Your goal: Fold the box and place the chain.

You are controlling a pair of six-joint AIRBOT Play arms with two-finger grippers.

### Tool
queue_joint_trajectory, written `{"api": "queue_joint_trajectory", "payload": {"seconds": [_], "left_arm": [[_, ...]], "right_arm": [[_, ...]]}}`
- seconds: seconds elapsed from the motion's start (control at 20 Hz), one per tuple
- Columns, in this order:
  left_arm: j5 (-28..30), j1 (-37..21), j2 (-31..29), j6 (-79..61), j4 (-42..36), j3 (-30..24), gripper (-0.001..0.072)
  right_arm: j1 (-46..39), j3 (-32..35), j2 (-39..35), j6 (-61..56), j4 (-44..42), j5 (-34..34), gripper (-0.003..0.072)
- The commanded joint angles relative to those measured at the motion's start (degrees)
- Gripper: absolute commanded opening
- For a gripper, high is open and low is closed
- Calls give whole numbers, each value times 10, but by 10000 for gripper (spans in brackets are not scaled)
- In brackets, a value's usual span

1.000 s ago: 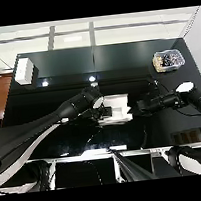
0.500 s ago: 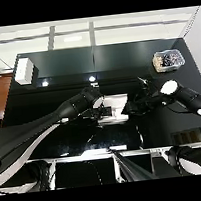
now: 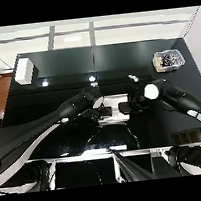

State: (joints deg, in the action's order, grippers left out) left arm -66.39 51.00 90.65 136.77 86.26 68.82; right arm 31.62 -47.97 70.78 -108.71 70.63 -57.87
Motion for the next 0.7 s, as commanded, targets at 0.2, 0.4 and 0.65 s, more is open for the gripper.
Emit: {"api": "queue_joint_trajectory", "payload": {"seconds": [0.2,0.4,0.65], "left_arm": [[3,0,0,0,0,0,26],[3,0,0,0,0,0,26],[3,0,0,0,0,0,26]], "right_arm": [[67,-64,58,-137,121,-65,223],[67,-64,63,-141,120,-70,223],[67,-64,83,-141,118,-78,223]]}}
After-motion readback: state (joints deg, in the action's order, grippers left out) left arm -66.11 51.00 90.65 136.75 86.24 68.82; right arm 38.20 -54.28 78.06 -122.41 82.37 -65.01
